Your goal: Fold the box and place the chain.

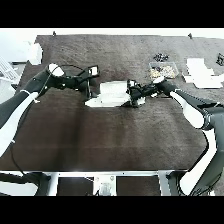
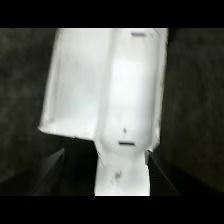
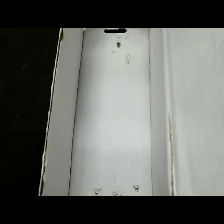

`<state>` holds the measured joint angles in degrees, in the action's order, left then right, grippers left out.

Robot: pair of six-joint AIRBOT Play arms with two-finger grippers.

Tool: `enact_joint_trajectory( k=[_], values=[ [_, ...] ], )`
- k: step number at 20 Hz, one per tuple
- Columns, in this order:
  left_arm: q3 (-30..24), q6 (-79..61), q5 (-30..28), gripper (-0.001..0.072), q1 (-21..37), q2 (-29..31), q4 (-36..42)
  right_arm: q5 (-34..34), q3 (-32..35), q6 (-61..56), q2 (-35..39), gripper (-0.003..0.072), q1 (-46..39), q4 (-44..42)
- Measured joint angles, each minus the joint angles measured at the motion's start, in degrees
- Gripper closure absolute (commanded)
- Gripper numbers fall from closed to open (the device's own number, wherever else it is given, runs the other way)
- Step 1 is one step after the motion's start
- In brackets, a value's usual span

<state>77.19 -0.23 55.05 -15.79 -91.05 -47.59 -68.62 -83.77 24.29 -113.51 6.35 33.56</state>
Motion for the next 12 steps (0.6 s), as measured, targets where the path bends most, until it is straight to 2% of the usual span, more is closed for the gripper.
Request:
enact_joint_trajectory(
  k=[3,6,12],
  values=[
    [-0.02,2.03,1.07,0.0032,0.02,-0.96,-4.09,0.0,0.0,-0.02,0.0,0.0095,0.0,-0.02],
    [-0.04,2.58,0.46,0.0033,0.02,-2.86,-4.83,-0.02,0.0,-0.02,0.0,0.0095,0.0,-0.02],
    [-0.09,-1.31,-1.57,0.0036,0.02,-6.1,0.46,0.0,0.0,-0.04,-0.02,0.0095,0.0,-0.02]
  ],
)
